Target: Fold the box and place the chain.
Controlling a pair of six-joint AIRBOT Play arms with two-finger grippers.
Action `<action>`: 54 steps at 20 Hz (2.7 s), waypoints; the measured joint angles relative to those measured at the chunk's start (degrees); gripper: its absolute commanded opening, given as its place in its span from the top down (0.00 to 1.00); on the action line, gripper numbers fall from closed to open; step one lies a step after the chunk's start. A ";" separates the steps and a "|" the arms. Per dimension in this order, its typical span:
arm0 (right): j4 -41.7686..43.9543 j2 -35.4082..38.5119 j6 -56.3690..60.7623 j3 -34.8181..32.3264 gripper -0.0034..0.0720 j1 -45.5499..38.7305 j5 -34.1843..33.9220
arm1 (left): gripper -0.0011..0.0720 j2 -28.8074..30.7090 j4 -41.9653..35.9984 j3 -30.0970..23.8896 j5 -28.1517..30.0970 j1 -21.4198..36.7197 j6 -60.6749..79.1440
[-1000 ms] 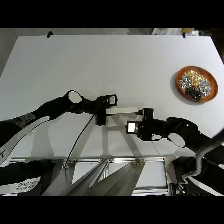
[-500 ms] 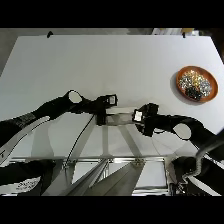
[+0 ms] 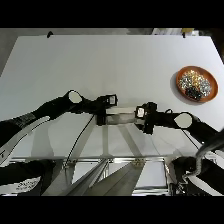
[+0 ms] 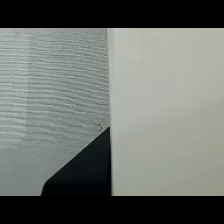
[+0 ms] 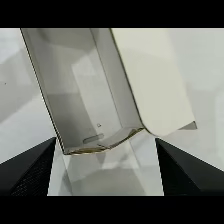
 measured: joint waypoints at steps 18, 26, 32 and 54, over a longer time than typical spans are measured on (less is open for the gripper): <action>16.83 -16.46 -31.56 6.27 0.05 -9.88 15.61 | 0.97 -0.02 0.00 0.00 0.00 -0.02 0.00; 16.02 -21.31 -31.69 7.10 0.05 -9.97 20.24 | 0.97 -0.02 0.04 0.00 -0.09 -0.04 0.09; 16.02 -23.06 -31.52 7.17 0.11 -9.97 20.74 | 0.97 -0.02 0.04 0.00 -0.07 -0.04 0.09; 16.96 -23.56 -31.52 7.19 0.43 -9.99 19.37 | 0.97 -0.02 0.02 0.00 -0.02 -0.04 0.00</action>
